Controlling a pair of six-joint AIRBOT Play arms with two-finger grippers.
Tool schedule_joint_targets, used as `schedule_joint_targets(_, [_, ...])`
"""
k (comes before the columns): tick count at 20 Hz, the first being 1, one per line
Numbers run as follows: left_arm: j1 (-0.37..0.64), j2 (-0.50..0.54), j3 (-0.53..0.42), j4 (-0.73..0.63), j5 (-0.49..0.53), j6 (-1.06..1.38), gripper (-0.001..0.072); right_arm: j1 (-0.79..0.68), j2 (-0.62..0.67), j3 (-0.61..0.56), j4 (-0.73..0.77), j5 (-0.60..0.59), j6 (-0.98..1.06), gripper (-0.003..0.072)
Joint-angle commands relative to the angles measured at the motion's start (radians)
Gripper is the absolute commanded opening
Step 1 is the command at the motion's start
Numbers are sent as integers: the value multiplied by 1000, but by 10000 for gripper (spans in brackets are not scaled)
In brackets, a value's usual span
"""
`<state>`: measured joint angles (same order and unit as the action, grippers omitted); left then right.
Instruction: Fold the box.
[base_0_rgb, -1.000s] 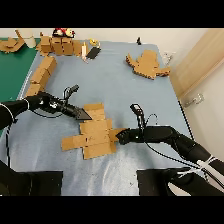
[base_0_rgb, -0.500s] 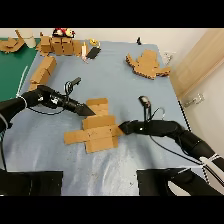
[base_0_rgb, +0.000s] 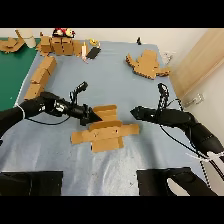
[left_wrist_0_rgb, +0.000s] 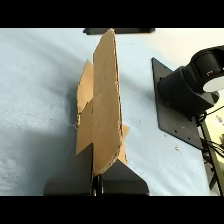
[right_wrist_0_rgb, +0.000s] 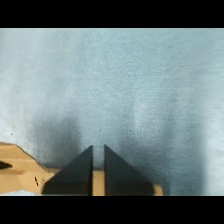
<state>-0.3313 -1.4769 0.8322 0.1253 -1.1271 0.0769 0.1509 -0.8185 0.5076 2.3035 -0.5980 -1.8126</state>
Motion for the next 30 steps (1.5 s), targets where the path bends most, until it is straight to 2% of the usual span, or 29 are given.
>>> schedule_joint_targets(1, [-20, 7, -57, -28, -3, 116, 11, -8, 1, 4, 4, 23, 9, 16])
schedule_joint_targets(4, [-55, 7, -58, -32, -62, 145, 11, -8, -8, 4, 5, 33, 9, 16])
schedule_joint_targets(8, [-79, 7, -58, -35, -73, 168, 11, -5, -23, 4, 9, 33, 9, 16])
schedule_joint_targets(13, [-93, 31, -60, -5, 36, 153, 11, -5, -24, 4, 9, 37, 9, 2])
schedule_joint_targets(17, [-143, 164, -134, -13, 184, 217, 11, -5, -24, 4, 9, 41, 9, 2])
schedule_joint_targets(20, [-198, 247, -225, -55, 231, 280, 11, -5, -24, 4, 9, 41, 9, 2])
schedule_joint_targets(22, [-213, 270, -251, -59, 257, 294, 11, -5, -24, 4, 9, 41, 8, 2])
schedule_joint_targets(30, [-214, 256, -288, -56, 298, 301, 12, 1, -24, 4, 8, 42, 5, 2])
